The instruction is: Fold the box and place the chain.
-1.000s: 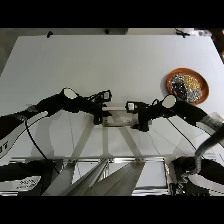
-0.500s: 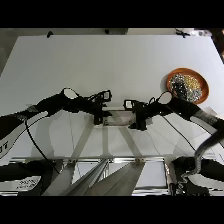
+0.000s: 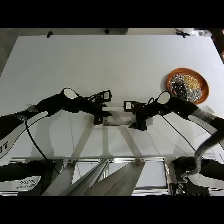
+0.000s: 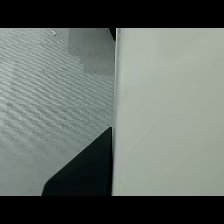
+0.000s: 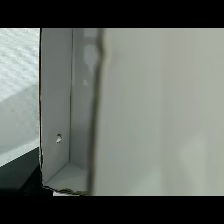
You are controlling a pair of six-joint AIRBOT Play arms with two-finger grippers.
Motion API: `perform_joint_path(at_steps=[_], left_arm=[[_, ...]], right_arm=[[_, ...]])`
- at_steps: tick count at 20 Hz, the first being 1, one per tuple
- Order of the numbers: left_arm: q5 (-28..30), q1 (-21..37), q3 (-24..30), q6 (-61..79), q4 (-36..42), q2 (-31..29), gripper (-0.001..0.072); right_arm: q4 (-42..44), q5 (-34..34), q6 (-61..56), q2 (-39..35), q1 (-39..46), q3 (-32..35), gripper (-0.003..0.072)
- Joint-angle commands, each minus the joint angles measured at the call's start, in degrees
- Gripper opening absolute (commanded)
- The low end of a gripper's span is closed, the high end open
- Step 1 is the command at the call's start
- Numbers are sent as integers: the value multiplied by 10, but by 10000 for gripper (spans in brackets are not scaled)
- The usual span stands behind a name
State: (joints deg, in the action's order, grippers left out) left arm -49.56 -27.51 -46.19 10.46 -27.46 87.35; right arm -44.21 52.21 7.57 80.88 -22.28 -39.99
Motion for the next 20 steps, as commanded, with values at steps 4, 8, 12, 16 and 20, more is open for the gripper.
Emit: perform_joint_path(at_steps=[4,8,12,16,20], left_arm=[[0,0,0,0,0,0,9],[0,0,0,0,0,0,9],[0,0,0,0,0,0,9],[0,0,0,0,0,0,9],[0,0,0,0,0,0,9]], right_arm=[[-8,-8,0,10,0,0,483],[-9,-7,0,14,0,0,324],[-8,-4,0,14,0,0,295],[-7,10,-2,14,0,0,295],[-7,14,-2,14,0,0,295]])
